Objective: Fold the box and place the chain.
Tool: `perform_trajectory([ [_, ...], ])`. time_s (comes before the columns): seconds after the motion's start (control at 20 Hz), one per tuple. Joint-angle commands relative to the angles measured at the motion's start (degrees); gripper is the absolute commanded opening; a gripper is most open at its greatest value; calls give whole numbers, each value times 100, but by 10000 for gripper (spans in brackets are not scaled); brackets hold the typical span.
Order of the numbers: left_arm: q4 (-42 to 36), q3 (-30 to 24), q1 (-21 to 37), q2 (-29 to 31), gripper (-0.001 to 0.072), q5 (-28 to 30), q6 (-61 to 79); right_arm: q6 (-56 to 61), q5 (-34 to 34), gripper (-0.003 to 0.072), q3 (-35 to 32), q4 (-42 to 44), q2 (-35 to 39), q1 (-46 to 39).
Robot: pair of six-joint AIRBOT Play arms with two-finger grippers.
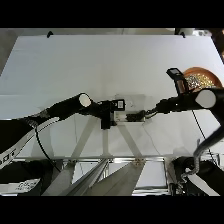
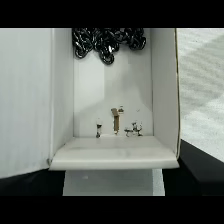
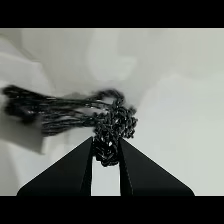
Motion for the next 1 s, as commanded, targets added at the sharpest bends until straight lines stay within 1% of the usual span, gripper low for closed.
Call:
perform_trajectory([
  [0.0, 2, 0, 2, 0, 392, 2, 0, -457, 87, 9, 7, 1244, 807, -2],
  [0.15, 2, 0, 2, 0, 392, 2, 0, -761, 22, 9, 7, 1969, 1113, -2],
  [0.3, 2, 0, 2, 0, 392, 2, 0, -1023, -44, 9, 7, 2474, 1126, -2],
  [0.5, 2, 0, 2, 0, 392, 2, 0, -1025, -284, 9, 4, 2518, 1126, -2],
  [0.7, 2, 0, 2, 0, 392, 2, 0, -1235, -289, 9, -7, 2955, 1126, -2],
  [0.8, 2, 0, 2, 0, 392, 0, 0, -1296, -289, 9, -9, 3023, 1126, -2],
  [0.95, 2, 0, 2, 0, 392, 2, 0, -1311, -393, 9, -289, 3077, 1123, -2],
])
